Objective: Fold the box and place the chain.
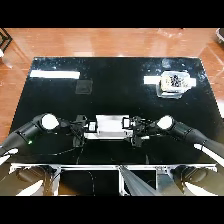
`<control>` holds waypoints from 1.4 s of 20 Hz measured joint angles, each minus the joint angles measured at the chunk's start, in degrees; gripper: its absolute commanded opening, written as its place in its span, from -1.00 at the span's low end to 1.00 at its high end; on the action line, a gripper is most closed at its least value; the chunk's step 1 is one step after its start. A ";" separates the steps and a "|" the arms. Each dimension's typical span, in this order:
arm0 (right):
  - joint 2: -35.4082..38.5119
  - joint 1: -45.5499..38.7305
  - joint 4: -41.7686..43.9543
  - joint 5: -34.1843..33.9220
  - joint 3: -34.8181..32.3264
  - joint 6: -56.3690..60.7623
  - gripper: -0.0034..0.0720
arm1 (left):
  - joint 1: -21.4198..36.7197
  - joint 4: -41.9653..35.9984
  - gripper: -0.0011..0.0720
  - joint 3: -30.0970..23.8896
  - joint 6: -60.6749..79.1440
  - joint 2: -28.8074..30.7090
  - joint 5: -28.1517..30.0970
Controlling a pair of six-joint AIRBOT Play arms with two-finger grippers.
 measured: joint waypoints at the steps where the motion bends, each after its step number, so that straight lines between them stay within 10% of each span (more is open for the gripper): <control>1: 0.00 0.00 0.00 0.00 0.00 0.00 0.23 | -0.24 -0.20 0.77 0.02 -0.22 -0.33 0.96; 28: 0.00 0.00 -0.02 -0.02 0.00 0.02 0.23 | -0.83 -7.74 0.02 0.02 -0.68 -1.11 3.98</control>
